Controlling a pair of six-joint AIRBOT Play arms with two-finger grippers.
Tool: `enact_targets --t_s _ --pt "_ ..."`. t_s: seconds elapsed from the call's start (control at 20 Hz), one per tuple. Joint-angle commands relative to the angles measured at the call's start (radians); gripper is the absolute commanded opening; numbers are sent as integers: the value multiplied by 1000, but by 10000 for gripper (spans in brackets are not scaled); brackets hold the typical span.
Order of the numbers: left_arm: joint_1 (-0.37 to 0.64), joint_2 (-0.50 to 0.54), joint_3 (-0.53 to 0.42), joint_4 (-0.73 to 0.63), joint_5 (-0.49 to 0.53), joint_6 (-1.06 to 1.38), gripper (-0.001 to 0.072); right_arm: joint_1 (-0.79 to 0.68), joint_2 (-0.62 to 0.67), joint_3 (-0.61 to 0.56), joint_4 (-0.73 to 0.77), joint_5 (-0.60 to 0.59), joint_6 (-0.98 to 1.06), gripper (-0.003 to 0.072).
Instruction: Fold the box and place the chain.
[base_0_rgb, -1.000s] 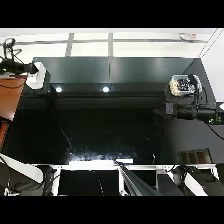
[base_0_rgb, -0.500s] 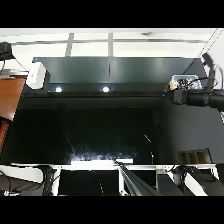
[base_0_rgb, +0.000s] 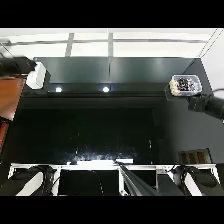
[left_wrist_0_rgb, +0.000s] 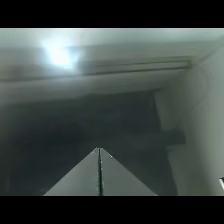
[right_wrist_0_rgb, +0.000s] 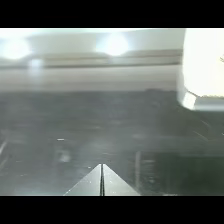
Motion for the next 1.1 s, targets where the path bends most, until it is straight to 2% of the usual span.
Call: enact_targets --t_s 0.0,0.05,0.15,0.35,1.05 --pt "-155 232 -381 -5 216 2 26 0 109 -168 -98 -107 112 22" --pt "-175 260 -445 -4 260 1 27 0 109 -179 -78 -105 109 21" --pt "-156 281 -488 -5 277 -3 27 0 109 -179 -75 -100 110 21" --pt "-122 280 -488 -16 253 -2 28 0 109 -179 -75 -100 109 21" --pt "-122 279 -488 -1 230 -1 29 0 109 -179 -75 -100 109 21"
